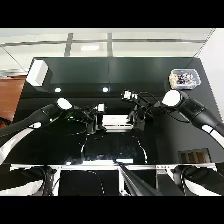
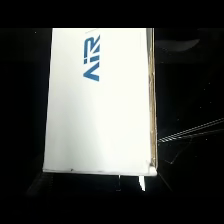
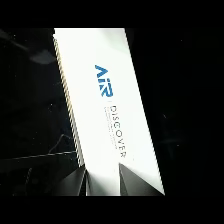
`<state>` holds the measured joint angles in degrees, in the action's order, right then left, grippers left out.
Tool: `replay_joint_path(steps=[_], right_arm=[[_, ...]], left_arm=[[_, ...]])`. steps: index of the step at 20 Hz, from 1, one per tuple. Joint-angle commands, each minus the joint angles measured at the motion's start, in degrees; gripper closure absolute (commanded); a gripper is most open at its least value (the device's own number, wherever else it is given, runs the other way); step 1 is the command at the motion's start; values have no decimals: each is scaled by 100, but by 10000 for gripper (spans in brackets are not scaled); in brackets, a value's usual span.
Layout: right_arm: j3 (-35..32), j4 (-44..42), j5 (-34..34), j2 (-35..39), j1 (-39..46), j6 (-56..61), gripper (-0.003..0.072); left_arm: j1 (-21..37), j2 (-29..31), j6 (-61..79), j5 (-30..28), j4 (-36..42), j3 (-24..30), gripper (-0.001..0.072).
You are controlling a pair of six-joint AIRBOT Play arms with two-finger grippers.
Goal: Fold the box and place the chain.
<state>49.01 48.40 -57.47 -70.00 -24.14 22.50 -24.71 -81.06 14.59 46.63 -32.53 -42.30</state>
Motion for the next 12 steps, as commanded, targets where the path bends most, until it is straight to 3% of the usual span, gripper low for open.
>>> replay_joint_path(steps=[1,3,4,12], right_arm=[[0,15,-37,-4,-2,2,474],[0,15,-37,-4,-2,2,467],[0,15,-37,-4,-2,2,363],[-35,11,-35,-13,-4,7,366]], left_arm=[[7,4,0,-9,-2,-4,355],[7,4,0,-9,-2,-4,355],[7,4,0,-9,-2,-4,355],[7,4,0,-9,-2,-4,355]])
